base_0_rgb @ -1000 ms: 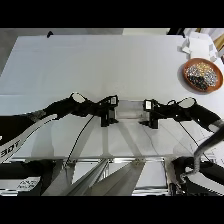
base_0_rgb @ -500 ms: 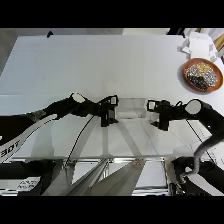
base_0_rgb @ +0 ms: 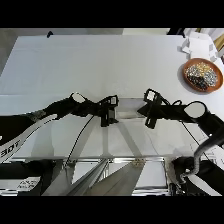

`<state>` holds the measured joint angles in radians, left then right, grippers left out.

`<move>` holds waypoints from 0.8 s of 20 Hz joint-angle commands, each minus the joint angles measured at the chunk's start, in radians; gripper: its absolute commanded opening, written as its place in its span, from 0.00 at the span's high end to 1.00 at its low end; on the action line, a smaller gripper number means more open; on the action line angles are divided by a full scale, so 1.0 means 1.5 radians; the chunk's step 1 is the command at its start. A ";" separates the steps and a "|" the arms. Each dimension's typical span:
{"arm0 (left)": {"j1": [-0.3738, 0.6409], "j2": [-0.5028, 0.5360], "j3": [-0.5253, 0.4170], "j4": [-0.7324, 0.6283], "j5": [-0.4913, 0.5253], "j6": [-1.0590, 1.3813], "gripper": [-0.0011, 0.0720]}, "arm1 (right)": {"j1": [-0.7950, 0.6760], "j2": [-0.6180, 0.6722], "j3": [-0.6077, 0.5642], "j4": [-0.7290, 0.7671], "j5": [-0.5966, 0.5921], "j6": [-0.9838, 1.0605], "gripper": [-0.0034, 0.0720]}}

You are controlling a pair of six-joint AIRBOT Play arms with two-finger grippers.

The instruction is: Fold the box and place the chain.

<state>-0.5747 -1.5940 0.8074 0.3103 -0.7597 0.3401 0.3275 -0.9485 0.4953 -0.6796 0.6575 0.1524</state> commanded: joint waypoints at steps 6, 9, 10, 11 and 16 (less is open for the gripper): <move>0.000 0.001 -0.001 0.000 0.000 0.000 0.87 | 0.070 -0.097 0.001 0.055 -0.287 0.111 0.93; 0.000 0.001 -0.001 0.000 0.000 0.000 0.87 | 0.063 -0.127 0.001 0.051 -0.255 0.122 0.93; 0.000 0.001 -0.001 0.000 0.000 0.000 0.87 | 0.063 -0.132 0.001 0.050 -0.253 0.129 0.93; 0.000 0.001 -0.001 0.000 0.000 0.000 0.87 | 0.063 -0.134 0.001 0.050 -0.246 0.130 0.93; 0.000 0.001 -0.001 0.000 0.000 0.000 0.87 | 0.063 -0.134 0.006 0.049 -0.190 0.145 0.93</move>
